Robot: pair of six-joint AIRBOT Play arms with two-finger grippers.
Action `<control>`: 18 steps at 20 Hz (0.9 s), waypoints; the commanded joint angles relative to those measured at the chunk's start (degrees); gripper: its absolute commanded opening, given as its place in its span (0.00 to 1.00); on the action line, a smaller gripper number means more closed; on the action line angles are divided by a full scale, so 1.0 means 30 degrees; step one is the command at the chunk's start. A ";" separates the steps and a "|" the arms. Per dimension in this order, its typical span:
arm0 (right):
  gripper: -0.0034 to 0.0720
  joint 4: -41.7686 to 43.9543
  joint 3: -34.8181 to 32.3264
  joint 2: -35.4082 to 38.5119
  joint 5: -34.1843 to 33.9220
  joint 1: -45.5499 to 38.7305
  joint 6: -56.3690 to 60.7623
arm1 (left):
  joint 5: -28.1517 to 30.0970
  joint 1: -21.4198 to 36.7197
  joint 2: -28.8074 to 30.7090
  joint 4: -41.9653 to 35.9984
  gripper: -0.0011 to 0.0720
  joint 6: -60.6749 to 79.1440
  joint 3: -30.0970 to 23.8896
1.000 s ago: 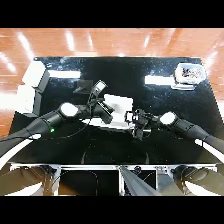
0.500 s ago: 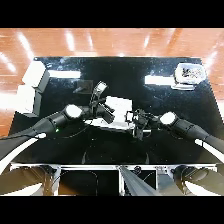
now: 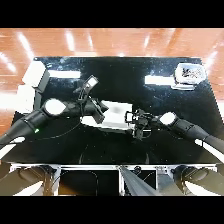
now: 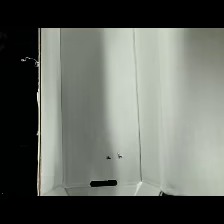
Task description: Fold the box and place the chain.
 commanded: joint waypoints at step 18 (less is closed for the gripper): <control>0.87 -0.0401 0.0066 -0.0007 0.1865 -0.0991 -0.1290 | -0.2273 0.1282 0.1486 1.0316 0.88 -0.1290 -0.2667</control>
